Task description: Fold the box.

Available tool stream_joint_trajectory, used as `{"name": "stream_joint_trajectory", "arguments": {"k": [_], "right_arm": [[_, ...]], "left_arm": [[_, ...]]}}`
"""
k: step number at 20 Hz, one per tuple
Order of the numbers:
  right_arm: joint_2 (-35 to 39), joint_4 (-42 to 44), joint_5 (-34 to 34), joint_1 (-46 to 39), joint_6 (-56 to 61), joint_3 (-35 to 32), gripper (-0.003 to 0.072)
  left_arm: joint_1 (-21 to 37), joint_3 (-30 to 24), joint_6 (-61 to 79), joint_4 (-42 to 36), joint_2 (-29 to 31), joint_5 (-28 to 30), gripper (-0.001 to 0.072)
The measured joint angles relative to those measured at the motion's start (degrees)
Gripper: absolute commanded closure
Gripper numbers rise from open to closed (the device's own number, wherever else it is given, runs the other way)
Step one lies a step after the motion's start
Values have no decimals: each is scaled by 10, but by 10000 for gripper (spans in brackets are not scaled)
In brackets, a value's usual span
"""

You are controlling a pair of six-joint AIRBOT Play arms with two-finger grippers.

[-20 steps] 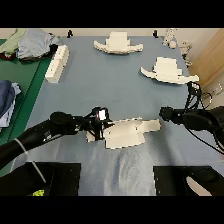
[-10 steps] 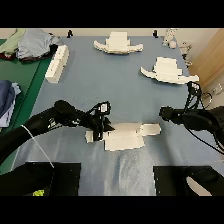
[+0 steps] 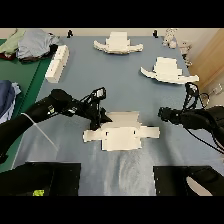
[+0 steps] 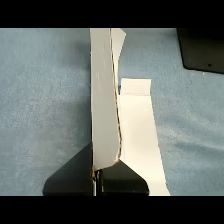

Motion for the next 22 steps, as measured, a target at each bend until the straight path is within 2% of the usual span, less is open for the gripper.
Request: {"name": "stream_joint_trajectory", "arguments": {"k": [6,9,22], "right_arm": [[-3,2,1,0,0,0,424],[-3,3,1,0,-1,0,424],[-3,23,1,0,-23,0,424]], "left_arm": [[13,23,-8,-1,-77,-35,697],[14,27,-8,-4,-98,-44,697],[11,41,-54,0,-99,-100,696]]}}
